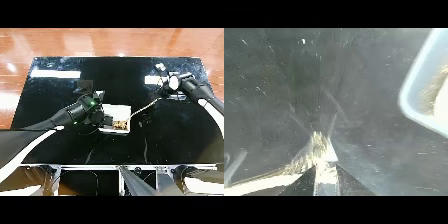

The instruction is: Fold the box and place the chain.

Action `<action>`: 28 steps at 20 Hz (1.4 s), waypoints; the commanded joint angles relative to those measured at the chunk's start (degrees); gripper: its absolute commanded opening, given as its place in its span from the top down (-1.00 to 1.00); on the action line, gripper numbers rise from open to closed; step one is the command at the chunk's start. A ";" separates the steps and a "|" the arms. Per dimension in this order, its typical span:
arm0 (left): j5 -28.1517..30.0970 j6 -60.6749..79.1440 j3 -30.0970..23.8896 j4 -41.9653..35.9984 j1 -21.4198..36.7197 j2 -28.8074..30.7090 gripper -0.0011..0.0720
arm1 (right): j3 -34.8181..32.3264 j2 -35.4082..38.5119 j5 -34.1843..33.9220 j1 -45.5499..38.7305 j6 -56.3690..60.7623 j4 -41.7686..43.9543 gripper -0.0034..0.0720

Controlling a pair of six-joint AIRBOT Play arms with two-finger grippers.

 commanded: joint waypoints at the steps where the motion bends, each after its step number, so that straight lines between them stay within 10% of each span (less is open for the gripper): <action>1: 0.07 0.02 0.00 0.02 0.00 0.02 0.92 | 2.14 5.29 7.15 0.20 -0.17 0.35 0.85; 11: 0.04 0.02 0.00 0.07 -0.04 0.02 0.92 | 9.90 30.45 26.12 0.59 -10.43 34.51 0.85; 20: -0.17 0.02 0.00 0.07 -0.04 0.02 0.92 | 9.90 32.83 17.29 0.63 -22.32 68.08 0.84; 28: -0.17 0.04 0.00 0.09 -0.04 0.02 0.92 | 7.13 28.37 15.54 13.40 -16.04 48.74 0.84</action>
